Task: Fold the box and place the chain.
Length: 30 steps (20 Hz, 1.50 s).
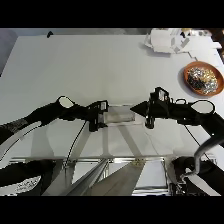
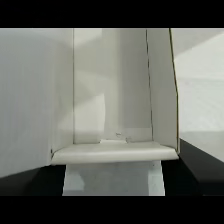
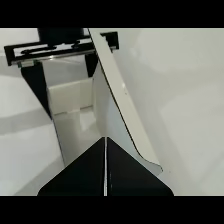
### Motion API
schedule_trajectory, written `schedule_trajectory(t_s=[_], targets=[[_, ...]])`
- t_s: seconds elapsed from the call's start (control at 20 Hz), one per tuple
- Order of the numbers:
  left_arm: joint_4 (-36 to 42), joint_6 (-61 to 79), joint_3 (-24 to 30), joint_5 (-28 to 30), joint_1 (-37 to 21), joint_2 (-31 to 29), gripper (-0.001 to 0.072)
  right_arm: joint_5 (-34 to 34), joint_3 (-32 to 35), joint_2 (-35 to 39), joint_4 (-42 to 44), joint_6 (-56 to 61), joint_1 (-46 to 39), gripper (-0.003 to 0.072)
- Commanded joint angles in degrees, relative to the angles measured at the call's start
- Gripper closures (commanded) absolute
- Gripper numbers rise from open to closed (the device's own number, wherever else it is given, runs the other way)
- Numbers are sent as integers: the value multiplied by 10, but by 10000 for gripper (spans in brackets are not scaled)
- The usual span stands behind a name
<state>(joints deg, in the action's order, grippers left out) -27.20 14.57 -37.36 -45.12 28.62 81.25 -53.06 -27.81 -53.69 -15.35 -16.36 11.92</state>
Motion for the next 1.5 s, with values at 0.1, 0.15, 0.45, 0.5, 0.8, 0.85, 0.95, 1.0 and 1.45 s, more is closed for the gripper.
schedule_trajectory(t_s=[0.1,0.15,0.45,0.5,0.8,0.85,0.95,1.0,1.45], targets=[[8,7,0,-6,0,-2,621,9,0,-13,31,-52,0,677],[8,7,0,-7,2,-6,620,10,0,-13,31,-52,0,677],[-72,-49,-27,20,26,-25,700,13,0,-13,3,-51,0,677],[-72,-49,-28,21,26,-24,696,13,0,-13,3,-52,0,677],[-74,-47,-28,21,28,-1,618,7,0,-13,3,-51,0,677],[-74,-47,-28,20,30,1,617,4,0,-13,3,-51,0,677],[-74,-48,-28,21,30,4,548,-1,0,-13,2,-51,0,677],[-76,-47,-28,21,30,4,548,-2,0,-13,2,-51,0,677],[-85,-45,-28,23,30,5,495,-26,0,-13,-16,-49,0,677]])
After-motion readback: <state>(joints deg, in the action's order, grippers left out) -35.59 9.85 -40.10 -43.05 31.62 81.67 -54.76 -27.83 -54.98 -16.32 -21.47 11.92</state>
